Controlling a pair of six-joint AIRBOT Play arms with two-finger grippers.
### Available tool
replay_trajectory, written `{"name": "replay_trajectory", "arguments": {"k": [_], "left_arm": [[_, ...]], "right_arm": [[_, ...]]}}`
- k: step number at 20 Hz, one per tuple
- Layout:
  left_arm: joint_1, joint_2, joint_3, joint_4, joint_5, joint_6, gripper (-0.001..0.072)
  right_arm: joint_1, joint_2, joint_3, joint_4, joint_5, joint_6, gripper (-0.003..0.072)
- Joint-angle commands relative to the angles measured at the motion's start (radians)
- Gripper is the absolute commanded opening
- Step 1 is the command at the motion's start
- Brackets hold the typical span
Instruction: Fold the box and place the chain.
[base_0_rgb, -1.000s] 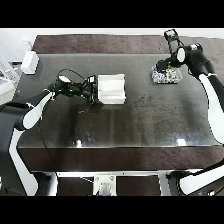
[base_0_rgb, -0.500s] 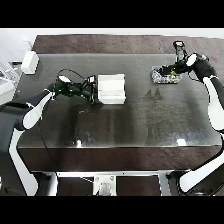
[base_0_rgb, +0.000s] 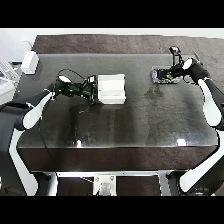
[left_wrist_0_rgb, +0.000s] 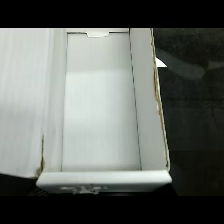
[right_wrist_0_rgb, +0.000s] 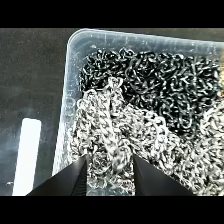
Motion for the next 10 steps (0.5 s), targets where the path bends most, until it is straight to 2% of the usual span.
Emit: {"name": "replay_trajectory", "arguments": {"k": [1, 5, 10], "left_arm": [[0.001, 0.0, 0.0, 0.0, 0.0, 0.0, 0.0408], [0.001, 0.0, 0.0, 0.0, 0.0, 0.0, 0.0408], [0.001, 0.0, 0.0, 0.0, 0.0, 0.0, 0.0408]], "right_arm": [[0.002, -0.014, 0.003, 0.003, -0.006, -0.002, 0.0308], [0.019, -0.01, 0.065, 0.003, 0.014, -0.004, 0.0012], [0.038, 0.077, 0.187, -0.009, 0.133, 0.0, 0.0012]]}}
